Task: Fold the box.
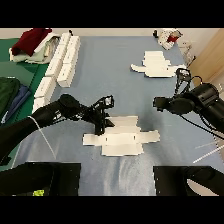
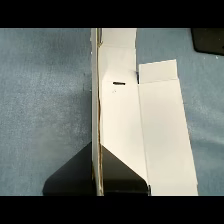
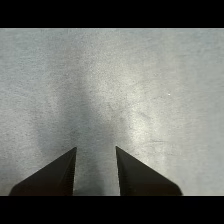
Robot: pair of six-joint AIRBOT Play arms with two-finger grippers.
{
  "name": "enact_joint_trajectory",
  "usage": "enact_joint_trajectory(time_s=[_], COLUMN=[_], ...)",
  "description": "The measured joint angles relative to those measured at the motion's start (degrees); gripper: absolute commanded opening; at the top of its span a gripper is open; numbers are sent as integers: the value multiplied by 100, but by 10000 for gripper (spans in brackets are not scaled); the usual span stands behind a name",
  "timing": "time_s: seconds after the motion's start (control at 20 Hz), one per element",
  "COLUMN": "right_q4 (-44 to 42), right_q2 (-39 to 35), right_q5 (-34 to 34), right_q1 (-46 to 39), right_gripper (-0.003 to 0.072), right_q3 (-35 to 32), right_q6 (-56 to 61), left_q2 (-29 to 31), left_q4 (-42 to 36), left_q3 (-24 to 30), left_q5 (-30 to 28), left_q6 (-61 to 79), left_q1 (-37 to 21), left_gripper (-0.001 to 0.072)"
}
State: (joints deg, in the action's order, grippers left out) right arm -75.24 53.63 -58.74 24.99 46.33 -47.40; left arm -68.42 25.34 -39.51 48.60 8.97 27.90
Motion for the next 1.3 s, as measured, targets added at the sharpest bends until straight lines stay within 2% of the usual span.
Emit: enact_joint_trajectory(time_s=[0.45, 0.7, 0.85, 1.15, 1.3], right_q4=[-13, -22, -24, -37, -68], right_q2=[0, -2, -2, 0, -2], right_q5=[-2, -20, -24, -24, -26], right_q1=[0, 0, 0, 0, 0], right_gripper=[367, 367, 367, 367, 367], right_q3=[-2, 0, -2, 0, 0], right_q6=[0, 0, 0, 0, 0], left_q2=[11, 254, 354, 407, 411], left_q4=[-2, -7, -66, -658, -647], left_q3=[0, 31, 184, 595, 669], left_q5=[92, 166, 164, -13, 15], left_q6=[48, 267, 372, 1034, 1119], left_q1=[2, 0, 0, 0, 0], left_gripper=[12, 12, 12, 13, 14])
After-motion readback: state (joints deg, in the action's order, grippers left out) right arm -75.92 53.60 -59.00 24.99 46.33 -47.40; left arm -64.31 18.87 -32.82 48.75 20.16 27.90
